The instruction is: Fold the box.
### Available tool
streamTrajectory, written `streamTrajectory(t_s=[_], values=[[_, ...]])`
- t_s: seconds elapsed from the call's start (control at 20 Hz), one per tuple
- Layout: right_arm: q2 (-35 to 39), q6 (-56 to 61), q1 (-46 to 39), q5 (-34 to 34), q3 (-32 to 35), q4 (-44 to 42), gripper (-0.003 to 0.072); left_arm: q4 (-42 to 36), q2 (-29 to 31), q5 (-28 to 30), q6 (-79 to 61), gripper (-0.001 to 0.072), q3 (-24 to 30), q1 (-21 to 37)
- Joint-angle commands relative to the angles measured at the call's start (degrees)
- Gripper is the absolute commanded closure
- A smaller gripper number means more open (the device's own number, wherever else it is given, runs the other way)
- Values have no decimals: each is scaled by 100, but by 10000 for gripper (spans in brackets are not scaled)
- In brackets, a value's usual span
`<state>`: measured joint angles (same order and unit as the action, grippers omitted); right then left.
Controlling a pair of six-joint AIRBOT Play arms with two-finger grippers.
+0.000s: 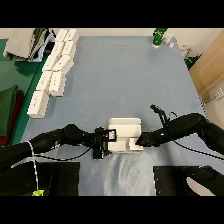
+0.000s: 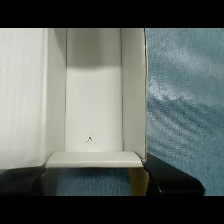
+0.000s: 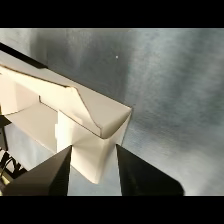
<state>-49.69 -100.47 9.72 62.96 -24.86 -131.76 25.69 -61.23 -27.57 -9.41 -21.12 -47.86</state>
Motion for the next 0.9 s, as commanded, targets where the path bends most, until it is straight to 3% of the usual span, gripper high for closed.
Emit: streamTrajectory(t_s=[0.0, 0.1, 0.3, 0.35, 0.55, 0.85], values=[[-291, 920, 754, -527, -256, 610, 270, 0, 4, 2, -2, 303, 0, 0], [-299, 2262, 1290, -739, -518, 1733, 270, 0, 4, 2, -2, 303, 0, 0], [-481, 4625, 2249, -404, -960, 3639, 272, 0, 4, 2, -2, 303, 0, 0], [-592, 4972, 2468, -350, -1032, 3897, 307, 0, 4, 2, -2, 303, 0, 0], [-1241, 5810, 3126, -271, -1379, 4144, 314, 0, 4, 2, -2, 303, 0, 0], [-1790, 7106, 3764, 417, -1967, 4889, 339, 0, 4, 2, -2, 303, 0, 2]])
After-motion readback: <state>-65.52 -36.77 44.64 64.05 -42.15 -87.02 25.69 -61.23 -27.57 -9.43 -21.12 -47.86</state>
